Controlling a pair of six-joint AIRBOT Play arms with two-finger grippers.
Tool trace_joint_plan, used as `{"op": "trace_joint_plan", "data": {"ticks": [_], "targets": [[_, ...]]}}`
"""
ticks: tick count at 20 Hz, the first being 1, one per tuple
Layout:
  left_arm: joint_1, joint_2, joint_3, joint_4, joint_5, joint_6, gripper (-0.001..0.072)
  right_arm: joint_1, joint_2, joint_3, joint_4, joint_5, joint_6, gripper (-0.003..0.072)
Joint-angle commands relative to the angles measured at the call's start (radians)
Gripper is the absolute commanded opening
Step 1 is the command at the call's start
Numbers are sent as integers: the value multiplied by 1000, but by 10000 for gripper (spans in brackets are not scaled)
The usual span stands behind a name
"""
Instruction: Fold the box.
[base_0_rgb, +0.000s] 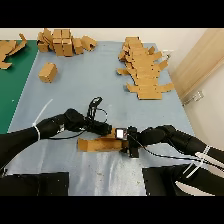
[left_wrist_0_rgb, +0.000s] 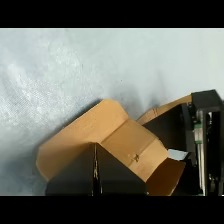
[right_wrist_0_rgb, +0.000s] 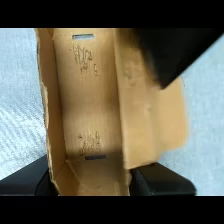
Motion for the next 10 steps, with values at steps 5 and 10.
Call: {"op": "trace_joint_plan", "data": {"ticks": [5,10], "targets": [[238,4,48,36,-287,96,13,0,0,-1,-1,1,0,515],[311,72,47,55,-369,271,12,0,0,-1,-1,0,0,515]]}}
